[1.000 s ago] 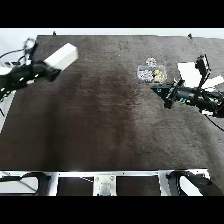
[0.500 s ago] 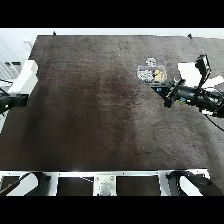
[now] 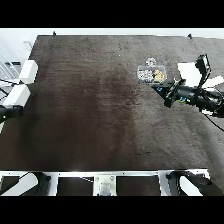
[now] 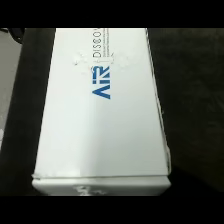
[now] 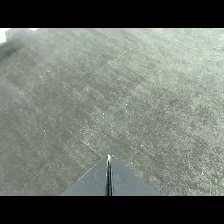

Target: Fold the box and place the chain.

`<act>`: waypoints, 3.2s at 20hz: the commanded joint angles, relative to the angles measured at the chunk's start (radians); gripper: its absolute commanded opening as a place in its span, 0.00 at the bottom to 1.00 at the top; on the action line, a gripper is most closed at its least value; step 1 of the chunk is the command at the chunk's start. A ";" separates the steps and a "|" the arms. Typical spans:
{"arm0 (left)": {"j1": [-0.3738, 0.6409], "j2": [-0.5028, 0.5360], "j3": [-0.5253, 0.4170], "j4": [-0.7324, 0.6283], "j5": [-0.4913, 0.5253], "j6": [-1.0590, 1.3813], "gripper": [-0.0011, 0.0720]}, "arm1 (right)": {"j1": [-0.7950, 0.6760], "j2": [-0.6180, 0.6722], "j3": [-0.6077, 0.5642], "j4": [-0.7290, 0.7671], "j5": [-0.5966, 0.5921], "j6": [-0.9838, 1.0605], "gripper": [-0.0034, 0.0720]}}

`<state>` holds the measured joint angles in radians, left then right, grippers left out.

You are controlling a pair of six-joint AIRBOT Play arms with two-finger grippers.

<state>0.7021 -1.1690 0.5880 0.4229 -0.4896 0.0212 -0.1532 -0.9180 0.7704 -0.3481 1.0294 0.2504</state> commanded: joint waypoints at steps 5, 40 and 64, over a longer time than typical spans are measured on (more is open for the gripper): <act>0.004 -0.161 0.071 -0.056 0.012 0.067 0.03 | 0.000 0.000 0.000 -0.003 -0.001 0.000 0.07; -0.097 0.262 0.138 -0.392 -0.411 0.103 0.04 | -0.010 0.059 -0.002 0.104 -0.147 0.005 0.06; -0.971 0.528 -0.233 -0.435 0.167 0.159 0.04 | -0.094 0.568 -0.542 0.094 -0.528 -0.007 0.06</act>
<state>-0.2615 -0.6422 0.3599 -0.0097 -0.3180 0.1848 -0.2474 -0.3618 0.2604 -0.2539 0.5121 0.2432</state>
